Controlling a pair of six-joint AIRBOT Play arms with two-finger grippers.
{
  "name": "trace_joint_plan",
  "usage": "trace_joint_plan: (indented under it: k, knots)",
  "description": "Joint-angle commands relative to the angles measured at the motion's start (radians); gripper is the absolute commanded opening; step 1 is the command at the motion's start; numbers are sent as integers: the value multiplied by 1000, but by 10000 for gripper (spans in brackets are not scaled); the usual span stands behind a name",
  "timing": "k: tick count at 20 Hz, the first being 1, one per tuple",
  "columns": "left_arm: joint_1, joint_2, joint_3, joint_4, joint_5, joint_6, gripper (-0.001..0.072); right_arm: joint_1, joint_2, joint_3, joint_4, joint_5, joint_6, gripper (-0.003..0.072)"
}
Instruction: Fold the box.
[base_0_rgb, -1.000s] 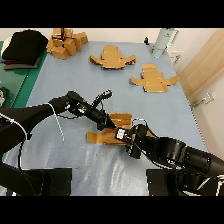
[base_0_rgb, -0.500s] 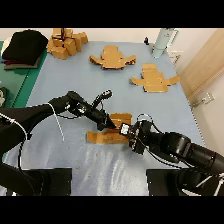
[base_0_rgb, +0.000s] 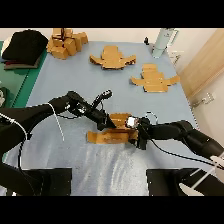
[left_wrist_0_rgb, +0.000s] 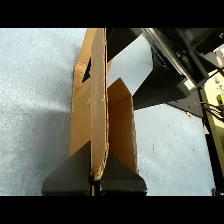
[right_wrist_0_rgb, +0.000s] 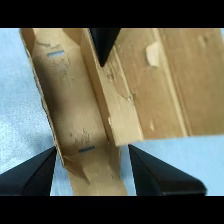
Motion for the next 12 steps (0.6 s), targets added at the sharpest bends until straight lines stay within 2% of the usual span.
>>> trace_joint_plan:
  k: [1,5,12]
  knots:
    - [1,0,1,0,0,0,14,-51,-95,31,134,-39,-202,720]
    - [0,0,1,0,0,0,14,-54,-165,46,132,-32,-179,720]
    - [0,0,1,0,0,0,14,-54,-158,46,124,-38,-164,720]
